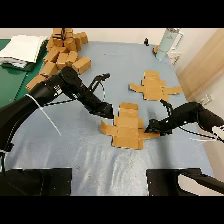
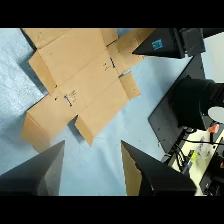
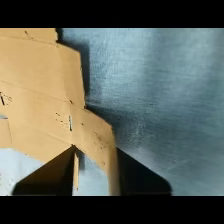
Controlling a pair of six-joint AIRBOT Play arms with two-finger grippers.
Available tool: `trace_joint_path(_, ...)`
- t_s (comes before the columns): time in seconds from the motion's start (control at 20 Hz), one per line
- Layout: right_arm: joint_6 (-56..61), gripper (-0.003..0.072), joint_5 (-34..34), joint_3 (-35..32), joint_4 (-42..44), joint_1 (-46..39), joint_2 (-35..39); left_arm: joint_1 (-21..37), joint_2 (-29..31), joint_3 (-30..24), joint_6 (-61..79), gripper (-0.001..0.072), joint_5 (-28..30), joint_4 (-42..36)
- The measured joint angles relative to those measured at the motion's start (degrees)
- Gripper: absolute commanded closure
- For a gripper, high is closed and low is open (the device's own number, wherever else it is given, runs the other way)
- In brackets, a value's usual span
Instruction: Fold the box.
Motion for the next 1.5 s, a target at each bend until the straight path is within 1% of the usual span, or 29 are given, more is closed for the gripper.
trace_joint_path(0.15, -1.88, 0.0562, -0.31, -0.20, 2.71, 0.39, -0.79, 0.68, 0.00, 0.00, -0.20, 0.0166, 0.00, -0.52)
trace_joint_path(0.2, -3.04, 0.0682, -0.42, -0.22, 4.04, 0.48, -0.96, 0.81, 0.00, 0.00, -0.28, 0.0165, 0.09, -1.42)
trace_joint_path(0.35, -7.04, 0.0682, 0.59, -0.26, 7.61, 2.34, -1.11, 1.42, 0.00, 0.00, 0.48, 0.0165, 0.44, -3.32)
trace_joint_path(0.45, -9.70, 0.0682, 3.54, -0.70, 8.85, 5.49, -0.50, 3.02, -0.11, 0.00, 1.27, 0.0164, 1.20, -3.17)
trace_joint_path(0.55, -11.58, 0.0682, 7.30, -1.90, 9.31, 9.90, 1.07, 5.81, -0.59, 0.00, 1.77, 0.0163, 1.05, -2.95)
trace_joint_path(0.7, -12.98, 0.0683, 14.53, -4.55, 9.03, 16.79, 5.27, 11.02, -2.19, -0.17, 2.21, 0.0164, -1.99, -2.89)
trace_joint_path(0.9, -12.48, 0.0682, 20.20, -6.51, 6.19, 22.03, 10.10, 16.11, -6.10, -0.92, 3.37, 0.0163, -4.04, -2.97)
trace_joint_path(1.0, -11.93, 0.0682, 21.27, -6.91, 4.72, 23.15, 11.17, 16.81, -9.09, -1.09, 5.03, 0.0163, -4.39, -4.42)
trace_joint_path(1.1, -11.52, 0.0682, 21.90, -7.10, 3.82, 23.71, 11.74, 16.61, -12.44, -1.16, 8.20, 0.0164, -4.85, -7.87)
trace_joint_path(1.3, -11.28, 0.0682, 22.32, -7.26, 2.93, 24.17, 12.17, 14.10, -17.22, -1.22, 15.69, 0.0167, -5.07, -14.86)
trace_joint_path(1.35, -11.15, 0.0682, 22.40, -7.26, 2.75, 24.24, 12.24, 13.40, -17.84, -1.20, 17.11, 0.0207, -4.61, -16.00)
trace_joint_path(1.4, -11.10, 0.0682, 22.49, -7.26, 2.71, 24.28, 12.24, 12.74, -18.25, -1.20, 18.23, 0.0369, -4.28, -16.85)
trace_joint_path(1.45, -11.10, 0.0682, 22.49, -7.26, 2.58, 24.28, 12.28, 12.37, -18.51, -1.20, 19.23, 0.0418, -3.98, -17.35)
trace_joint_path(1.5, -11.10, 0.0682, 22.53, -7.26, 2.56, 24.28, 12.31, 12.09, -18.75, -1.20, 20.24, 0.0424, -3.63, -17.86)
